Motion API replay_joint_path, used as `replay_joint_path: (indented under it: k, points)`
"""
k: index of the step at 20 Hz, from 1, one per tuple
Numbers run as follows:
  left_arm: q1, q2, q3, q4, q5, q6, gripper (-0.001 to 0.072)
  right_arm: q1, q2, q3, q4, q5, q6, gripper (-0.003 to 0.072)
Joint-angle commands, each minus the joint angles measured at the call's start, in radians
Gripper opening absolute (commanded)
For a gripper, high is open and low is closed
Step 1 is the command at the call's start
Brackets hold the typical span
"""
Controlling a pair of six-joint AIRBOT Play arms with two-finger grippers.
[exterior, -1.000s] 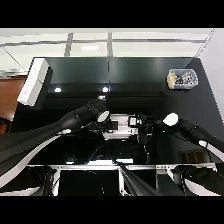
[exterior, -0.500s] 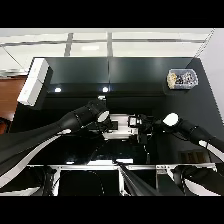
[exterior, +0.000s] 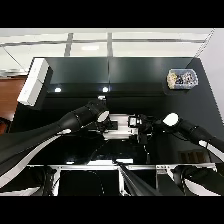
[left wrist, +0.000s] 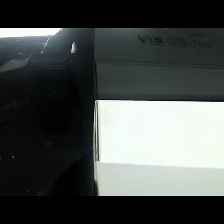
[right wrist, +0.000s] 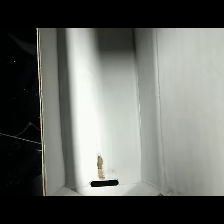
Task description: Fold the box and place the chain.
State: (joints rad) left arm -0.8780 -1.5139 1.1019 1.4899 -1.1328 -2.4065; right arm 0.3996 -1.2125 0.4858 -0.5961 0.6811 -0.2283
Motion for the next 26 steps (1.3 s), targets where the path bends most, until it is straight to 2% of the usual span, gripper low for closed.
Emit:
replay_joint_path:
  k: [1, 22, 26]
  points:
    - [0.000, 0.000, 0.000, -0.006, -0.005, 0.001, 0.0022, 0.000, 0.000, 0.000, 0.001, -0.001, 0.000, 0.0095]
    - [0.000, 0.000, 0.000, -0.007, -0.003, 0.001, 0.0023, 0.000, 0.000, 0.000, 0.001, -0.001, 0.003, 0.0094]
    - [0.000, 0.000, 0.000, -0.012, -0.031, 0.002, 0.0024, 0.000, 0.000, 0.000, 0.001, -0.001, 0.003, 0.0094]
